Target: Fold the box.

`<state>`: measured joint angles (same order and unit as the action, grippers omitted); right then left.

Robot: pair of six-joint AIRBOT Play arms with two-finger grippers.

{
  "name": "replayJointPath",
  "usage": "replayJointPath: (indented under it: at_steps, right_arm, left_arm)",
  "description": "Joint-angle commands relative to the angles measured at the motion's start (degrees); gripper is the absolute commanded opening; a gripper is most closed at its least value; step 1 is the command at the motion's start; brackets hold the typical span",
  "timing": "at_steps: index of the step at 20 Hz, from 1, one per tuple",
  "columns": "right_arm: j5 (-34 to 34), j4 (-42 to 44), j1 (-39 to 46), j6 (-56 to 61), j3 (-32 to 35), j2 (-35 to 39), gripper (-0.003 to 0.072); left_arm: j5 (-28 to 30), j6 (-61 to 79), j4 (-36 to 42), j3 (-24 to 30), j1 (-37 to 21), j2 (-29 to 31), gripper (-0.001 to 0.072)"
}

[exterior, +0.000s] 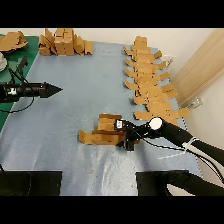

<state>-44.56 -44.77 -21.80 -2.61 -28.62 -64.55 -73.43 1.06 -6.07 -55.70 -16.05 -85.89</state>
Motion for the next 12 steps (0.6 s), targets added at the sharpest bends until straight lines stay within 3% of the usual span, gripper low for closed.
replayJointPath:
  at_steps: [1,3,6,9,12]
  right_arm:
    - [-0.02,0.00,0.02,0.02,0.00,0.00,0.0498]
    - [-0.02,0.00,0.02,0.00,0.02,0.00,0.0498]
    - [0.02,0.00,0.02,0.00,0.00,0.00,0.0498]
    - [0.00,0.00,0.02,0.00,0.02,0.00,0.0498]
    - [0.00,0.00,0.02,0.00,0.00,0.00,0.0498]
  left_arm:
    - [-0.61,4.55,-7.34,-1.14,6.34,-0.11,0.0009]
    - [1.88,4.48,-17.70,-1.84,14.69,0.96,0.0008]
    - [10.60,0.85,-32.63,-0.79,26.56,6.08,0.0006]
    - [13.73,3.10,-36.17,3.50,33.16,13.70,0.0006]
    - [21.27,11.06,-36.17,14.01,36.72,19.80,0.0008]
